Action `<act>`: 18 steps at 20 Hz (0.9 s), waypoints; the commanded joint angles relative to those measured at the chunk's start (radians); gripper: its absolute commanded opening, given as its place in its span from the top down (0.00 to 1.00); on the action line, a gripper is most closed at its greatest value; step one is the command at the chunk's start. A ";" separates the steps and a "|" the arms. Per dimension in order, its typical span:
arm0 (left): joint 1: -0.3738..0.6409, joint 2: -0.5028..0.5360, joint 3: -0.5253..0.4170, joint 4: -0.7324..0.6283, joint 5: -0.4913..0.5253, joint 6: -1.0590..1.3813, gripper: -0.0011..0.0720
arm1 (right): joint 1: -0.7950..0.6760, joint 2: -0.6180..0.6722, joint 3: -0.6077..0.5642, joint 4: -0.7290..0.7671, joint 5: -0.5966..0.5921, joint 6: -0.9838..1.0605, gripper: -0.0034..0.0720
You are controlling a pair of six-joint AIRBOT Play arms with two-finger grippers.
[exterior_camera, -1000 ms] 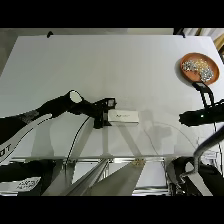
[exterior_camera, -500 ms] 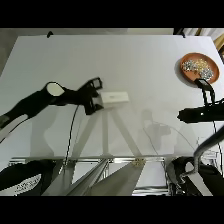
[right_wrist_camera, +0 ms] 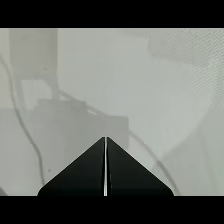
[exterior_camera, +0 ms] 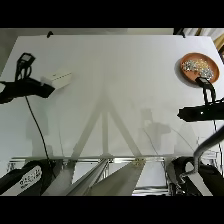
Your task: Fold the box and place the chain.
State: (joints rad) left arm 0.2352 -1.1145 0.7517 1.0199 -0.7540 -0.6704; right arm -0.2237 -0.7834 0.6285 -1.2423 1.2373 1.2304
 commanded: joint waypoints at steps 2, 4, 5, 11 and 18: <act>0.153 0.007 -0.120 0.057 0.047 -0.099 0.98 | -0.001 0.001 0.001 0.001 -0.050 0.000 0.93; 0.150 0.007 -0.166 0.098 0.084 -0.100 0.98 | -0.001 0.001 0.001 0.001 -0.050 0.000 0.93; 0.151 0.005 -0.180 0.112 0.084 -0.100 0.98 | -0.001 0.001 0.001 0.001 -0.050 0.000 0.93; 0.150 -0.010 -0.184 0.145 -0.022 -0.100 0.62 | 0.000 0.001 0.001 0.014 -0.060 0.000 0.93; 0.150 -0.009 -0.184 0.148 -0.087 -0.101 0.04 | 0.000 0.001 0.001 0.046 -0.079 0.000 0.93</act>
State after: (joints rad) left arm 0.3836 -1.1240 0.5678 1.1645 -0.8135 -0.7708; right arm -0.2237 -0.7837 0.6285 -1.2072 1.1633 1.2301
